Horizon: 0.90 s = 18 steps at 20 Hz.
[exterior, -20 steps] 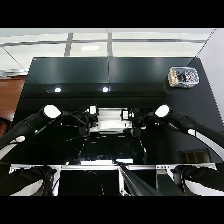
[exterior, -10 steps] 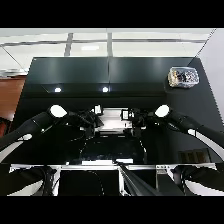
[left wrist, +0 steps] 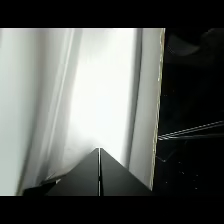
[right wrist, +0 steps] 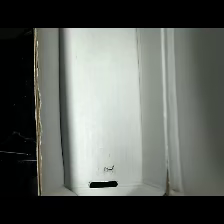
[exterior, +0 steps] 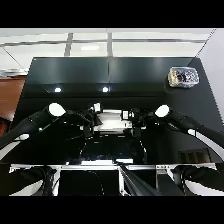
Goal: Fold the box and place the chain.
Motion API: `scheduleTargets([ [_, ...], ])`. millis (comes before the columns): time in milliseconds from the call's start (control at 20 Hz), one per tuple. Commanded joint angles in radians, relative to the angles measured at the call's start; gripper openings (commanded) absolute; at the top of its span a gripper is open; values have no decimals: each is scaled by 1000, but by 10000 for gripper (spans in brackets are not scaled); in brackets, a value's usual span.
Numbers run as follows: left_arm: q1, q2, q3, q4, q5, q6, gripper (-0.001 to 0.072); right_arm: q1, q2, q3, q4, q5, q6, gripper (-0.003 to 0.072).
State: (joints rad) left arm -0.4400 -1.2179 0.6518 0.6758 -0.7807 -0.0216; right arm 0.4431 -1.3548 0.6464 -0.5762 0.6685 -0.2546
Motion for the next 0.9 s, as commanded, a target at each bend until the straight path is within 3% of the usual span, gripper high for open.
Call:
scheduleTargets([
  [0,69,76,38,190,-97,-279,29,0,0,0,0,0,0,199],
  [200,234,199,45,305,-198,-698,28,0,0,0,0,0,0,199],
  [400,433,190,-21,332,-220,-1193,27,0,0,0,0,0,0,198],
  [500,527,134,-65,224,-302,-1217,28,0,0,0,0,0,0,199],
  [600,595,49,-107,26,-373,-1110,28,0,0,0,0,0,0,198],
  [700,586,-34,-116,-58,-378,-1069,27,0,0,0,0,0,0,198],
  [850,496,-101,-109,-68,-295,-1067,28,0,0,0,0,0,0,198],
])
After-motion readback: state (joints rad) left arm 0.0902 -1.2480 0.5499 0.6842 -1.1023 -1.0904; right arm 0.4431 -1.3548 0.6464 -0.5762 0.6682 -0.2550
